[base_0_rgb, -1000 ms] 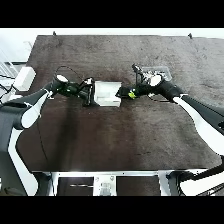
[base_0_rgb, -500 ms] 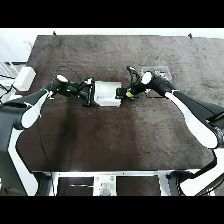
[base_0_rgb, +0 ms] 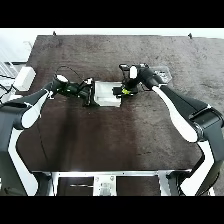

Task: Fold the box and place the chain.

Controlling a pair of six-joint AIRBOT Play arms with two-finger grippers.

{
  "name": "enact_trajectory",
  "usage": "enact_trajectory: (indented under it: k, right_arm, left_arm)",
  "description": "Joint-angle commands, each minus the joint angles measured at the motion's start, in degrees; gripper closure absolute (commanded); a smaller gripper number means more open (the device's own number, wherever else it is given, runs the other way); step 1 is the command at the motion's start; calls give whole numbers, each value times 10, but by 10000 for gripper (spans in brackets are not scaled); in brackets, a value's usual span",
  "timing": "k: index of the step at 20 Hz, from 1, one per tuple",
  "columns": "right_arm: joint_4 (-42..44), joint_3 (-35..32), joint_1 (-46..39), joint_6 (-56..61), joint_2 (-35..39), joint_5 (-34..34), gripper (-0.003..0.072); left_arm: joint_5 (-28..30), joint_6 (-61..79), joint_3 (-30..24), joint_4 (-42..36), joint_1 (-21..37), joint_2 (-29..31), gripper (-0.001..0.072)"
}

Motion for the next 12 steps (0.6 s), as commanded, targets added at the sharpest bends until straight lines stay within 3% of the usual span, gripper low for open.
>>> enact_trajectory:
  k: [1, 6, 8, 12]
  right_arm:
    - [-61, 36, 20, 57, -17, 49, 262]
    - [-75, 36, 39, 152, -24, 49, 268]
    - [-91, 36, 49, 174, -26, 38, 382]
    - [-95, 36, 54, 196, -29, 39, 413]
  left_arm:
    - [0, 0, 0, 0, 0, 0, 121]
    - [0, 0, 0, 0, 0, 0, 121]
    - [1, 0, 0, 0, 0, 0, 121]
    - [0, 0, 0, 0, 0, 0, 121]
